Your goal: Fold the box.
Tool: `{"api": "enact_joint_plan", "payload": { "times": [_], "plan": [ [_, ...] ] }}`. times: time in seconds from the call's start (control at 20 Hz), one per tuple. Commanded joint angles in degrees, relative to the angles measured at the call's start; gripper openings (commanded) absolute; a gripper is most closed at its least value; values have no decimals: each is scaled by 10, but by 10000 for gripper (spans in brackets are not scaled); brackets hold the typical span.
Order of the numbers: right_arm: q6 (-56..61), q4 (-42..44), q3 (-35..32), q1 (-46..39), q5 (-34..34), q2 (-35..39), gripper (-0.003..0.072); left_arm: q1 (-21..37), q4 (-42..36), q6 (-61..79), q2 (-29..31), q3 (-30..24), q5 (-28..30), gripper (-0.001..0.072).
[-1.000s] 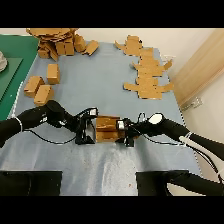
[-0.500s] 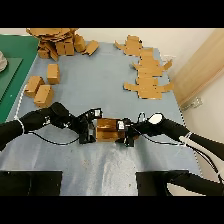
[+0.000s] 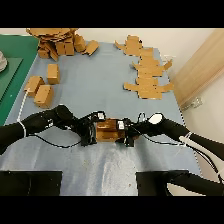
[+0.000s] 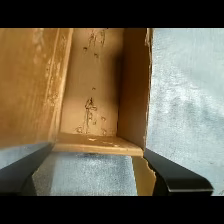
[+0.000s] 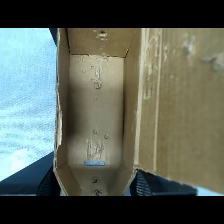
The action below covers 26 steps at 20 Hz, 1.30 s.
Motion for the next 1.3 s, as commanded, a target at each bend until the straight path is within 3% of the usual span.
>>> {"api": "enact_joint_plan", "payload": {
  "times": [0.0, 0.65, 0.9, 1.25],
  "plan": [
    [-1, 0, 0, 0, 0, 0, 481, -17, -6, 0, -1, 0, 32, 699],
    [-1, 0, 0, 0, 0, 0, 481, -7, 1, -20, -1, 0, 36, 699],
    [-1, 0, 0, 0, 0, 0, 481, 35, 15, -16, -1, -2, 26, 699],
    [-1, 0, 0, 0, 0, 0, 481, 62, 10, 91, -1, -5, -14, 699]
  ]
}}
